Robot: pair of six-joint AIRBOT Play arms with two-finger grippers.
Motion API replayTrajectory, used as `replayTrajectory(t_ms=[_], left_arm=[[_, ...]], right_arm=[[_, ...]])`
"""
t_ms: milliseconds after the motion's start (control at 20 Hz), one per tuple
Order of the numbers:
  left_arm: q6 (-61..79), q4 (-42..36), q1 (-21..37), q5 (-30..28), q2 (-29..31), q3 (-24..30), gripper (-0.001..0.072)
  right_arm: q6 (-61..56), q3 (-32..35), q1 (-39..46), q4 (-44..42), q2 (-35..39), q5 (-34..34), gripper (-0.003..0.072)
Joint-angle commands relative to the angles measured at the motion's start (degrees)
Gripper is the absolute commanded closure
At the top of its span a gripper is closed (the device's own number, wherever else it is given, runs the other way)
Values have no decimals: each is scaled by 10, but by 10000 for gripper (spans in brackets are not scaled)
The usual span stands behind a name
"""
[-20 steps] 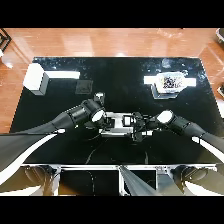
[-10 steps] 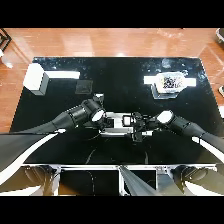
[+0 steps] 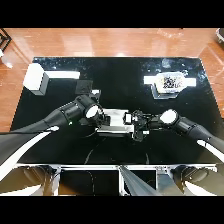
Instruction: Fold the box and place the chain.
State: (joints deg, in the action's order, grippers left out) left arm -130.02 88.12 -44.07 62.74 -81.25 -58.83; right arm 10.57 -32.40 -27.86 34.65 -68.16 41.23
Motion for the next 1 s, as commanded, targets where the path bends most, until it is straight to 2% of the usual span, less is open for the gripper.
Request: replayTrajectory(t_ms=[0,150,500,550,800,850,900,950], left_arm=[[15,3,24,26,25,23,687],[36,-18,31,19,25,53,687],[37,-17,31,-1,15,59,687],[37,-17,31,-3,15,59,686],[37,-18,31,-9,15,59,686],[37,-18,31,-10,15,59,687],[37,-18,31,-10,15,59,687],[37,-18,31,-10,15,59,687]], right_arm=[[-22,-1,0,4,34,23,-14],[-22,-1,0,46,27,20,-14],[8,-1,-38,24,-3,-23,-3],[8,-1,-44,23,-3,-43,137],[10,-1,-48,-5,-3,-54,152],[10,-1,-48,-8,-3,-53,270],[10,-1,-48,-20,-4,-53,330],[14,-1,-48,-29,-6,-55,331]])
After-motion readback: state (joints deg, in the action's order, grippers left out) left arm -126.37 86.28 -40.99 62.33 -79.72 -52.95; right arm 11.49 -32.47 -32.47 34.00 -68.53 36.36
